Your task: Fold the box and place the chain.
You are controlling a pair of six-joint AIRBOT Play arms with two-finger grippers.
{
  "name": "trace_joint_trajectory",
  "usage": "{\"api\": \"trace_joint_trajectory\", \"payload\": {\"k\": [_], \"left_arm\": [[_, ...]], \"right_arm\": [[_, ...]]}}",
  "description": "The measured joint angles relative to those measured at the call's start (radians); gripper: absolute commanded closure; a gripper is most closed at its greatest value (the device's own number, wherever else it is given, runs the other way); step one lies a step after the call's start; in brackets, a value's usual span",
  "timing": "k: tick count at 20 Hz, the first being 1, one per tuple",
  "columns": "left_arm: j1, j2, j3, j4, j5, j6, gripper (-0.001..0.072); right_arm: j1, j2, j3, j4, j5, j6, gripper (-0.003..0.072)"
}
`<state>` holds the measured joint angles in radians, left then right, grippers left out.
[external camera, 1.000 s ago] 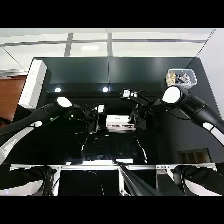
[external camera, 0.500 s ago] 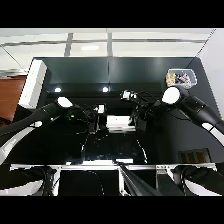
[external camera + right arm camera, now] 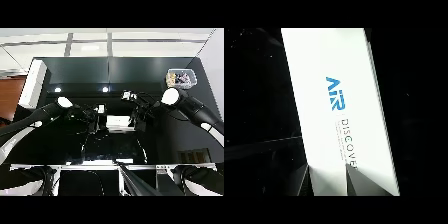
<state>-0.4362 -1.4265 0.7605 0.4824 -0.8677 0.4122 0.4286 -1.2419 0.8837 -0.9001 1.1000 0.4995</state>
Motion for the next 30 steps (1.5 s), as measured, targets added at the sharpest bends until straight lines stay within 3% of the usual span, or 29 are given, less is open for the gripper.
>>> {"api": "trace_joint_trajectory", "payload": {"k": [7,8,10,13,15,16,20,24,30], "left_arm": [[0.000,0.000,0.000,-0.005,0.011,-0.003,0.0247],[0.000,0.000,0.000,-0.005,0.011,-0.005,0.0247],[0.000,0.000,0.000,-0.004,0.007,-0.004,0.0247],[0.000,0.000,0.000,-0.002,0.002,-0.004,0.0247],[0.000,0.000,0.000,-0.002,0.002,-0.003,0.0247],[0.000,0.000,0.000,-0.002,0.002,-0.002,0.0247],[0.000,0.000,0.000,-0.001,0.002,-0.001,0.0247],[0.000,0.000,0.000,-0.001,0.002,-0.002,0.0247],[0.000,0.000,0.000,0.000,0.005,-0.004,0.0247]], "right_arm": [[-0.043,0.023,0.018,0.019,0.169,0.185,0.0418],[-0.065,0.031,0.020,0.021,0.197,0.230,0.0438],[-0.109,0.042,0.020,0.034,0.243,0.320,0.0621],[-0.144,0.049,-0.011,0.112,0.261,0.407,0.0628],[-0.151,0.052,-0.058,0.236,0.220,0.441,0.0630],[-0.150,0.052,-0.084,0.304,0.187,0.446,0.0677],[-0.123,0.054,-0.187,0.489,0.025,0.471,0.0668],[-0.098,0.049,-0.257,0.550,-0.130,0.497,0.0668],[-0.089,0.035,-0.286,0.557,-0.232,0.531,0.0668]]}}
